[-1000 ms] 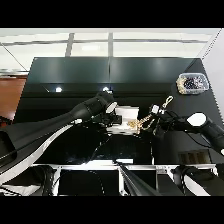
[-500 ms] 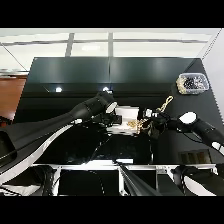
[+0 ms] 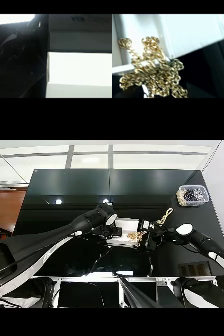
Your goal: Fold the box and place the chain.
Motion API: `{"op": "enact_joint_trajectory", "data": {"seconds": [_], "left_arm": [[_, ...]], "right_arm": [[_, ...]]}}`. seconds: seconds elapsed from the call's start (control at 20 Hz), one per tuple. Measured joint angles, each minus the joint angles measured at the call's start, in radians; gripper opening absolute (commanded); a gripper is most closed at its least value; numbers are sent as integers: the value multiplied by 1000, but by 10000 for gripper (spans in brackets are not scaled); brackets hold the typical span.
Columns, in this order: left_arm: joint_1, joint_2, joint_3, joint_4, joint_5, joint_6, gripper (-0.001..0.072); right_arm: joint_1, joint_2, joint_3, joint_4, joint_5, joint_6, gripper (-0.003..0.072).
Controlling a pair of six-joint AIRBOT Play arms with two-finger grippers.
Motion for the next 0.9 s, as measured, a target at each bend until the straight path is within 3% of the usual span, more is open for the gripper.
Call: {"op": "enact_joint_trajectory", "data": {"seconds": [0.05, 0.1, 0.35, 0.55, 0.9], "left_arm": [[0, 0, 0, 0, 0, 0, 31], [0, 0, 0, 0, 0, 0, 31], [0, 0, 0, 0, 0, 0, 31], [0, 0, 0, 0, 0, 0, 31], [0, 0, 0, 0, 0, 0, 31]], "right_arm": [[7, -1, 0, -3, -10, 3, 289], [12, -1, 0, -3, -26, 9, 17], [22, 27, -1, -32, -84, 51, 5], [24, 140, 10, -115, -79, 264, 5], [24, 365, 201, -309, 200, 790, 5]]}}
